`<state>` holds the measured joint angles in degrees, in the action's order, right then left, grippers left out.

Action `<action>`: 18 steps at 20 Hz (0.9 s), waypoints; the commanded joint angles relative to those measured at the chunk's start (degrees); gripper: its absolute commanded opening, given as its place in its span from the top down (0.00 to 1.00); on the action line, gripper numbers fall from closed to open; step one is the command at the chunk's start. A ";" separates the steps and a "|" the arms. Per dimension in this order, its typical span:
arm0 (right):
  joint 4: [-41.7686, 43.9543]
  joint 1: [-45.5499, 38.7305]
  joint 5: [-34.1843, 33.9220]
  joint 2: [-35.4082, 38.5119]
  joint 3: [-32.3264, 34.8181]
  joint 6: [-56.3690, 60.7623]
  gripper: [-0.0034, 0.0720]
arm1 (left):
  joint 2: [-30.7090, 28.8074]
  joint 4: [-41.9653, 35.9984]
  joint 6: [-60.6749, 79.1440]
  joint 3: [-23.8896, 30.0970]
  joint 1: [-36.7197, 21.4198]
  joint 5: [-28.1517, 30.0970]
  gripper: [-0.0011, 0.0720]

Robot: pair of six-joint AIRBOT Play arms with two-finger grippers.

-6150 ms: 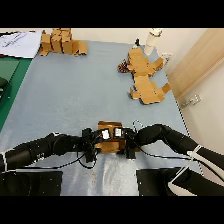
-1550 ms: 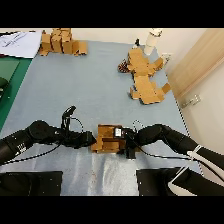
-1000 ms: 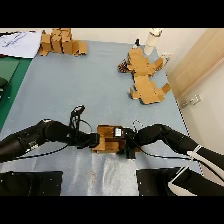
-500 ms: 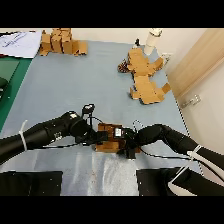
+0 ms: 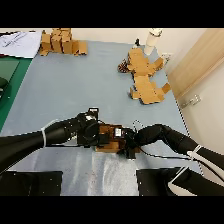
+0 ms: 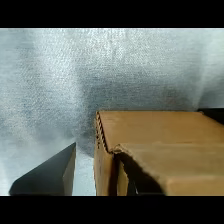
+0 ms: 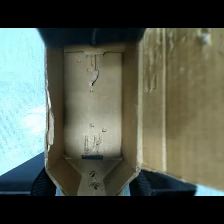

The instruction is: Fold the box.

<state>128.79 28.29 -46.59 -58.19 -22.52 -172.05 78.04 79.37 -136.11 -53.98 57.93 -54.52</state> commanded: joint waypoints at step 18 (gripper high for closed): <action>0.00 0.04 0.00 0.04 -0.02 0.00 0.28 | 3.10 3.32 1.95 -2.14 2.58 0.94 0.89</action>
<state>128.77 28.29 -46.59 -58.19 -22.52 -172.07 81.12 83.48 -134.15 -56.05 60.29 -53.69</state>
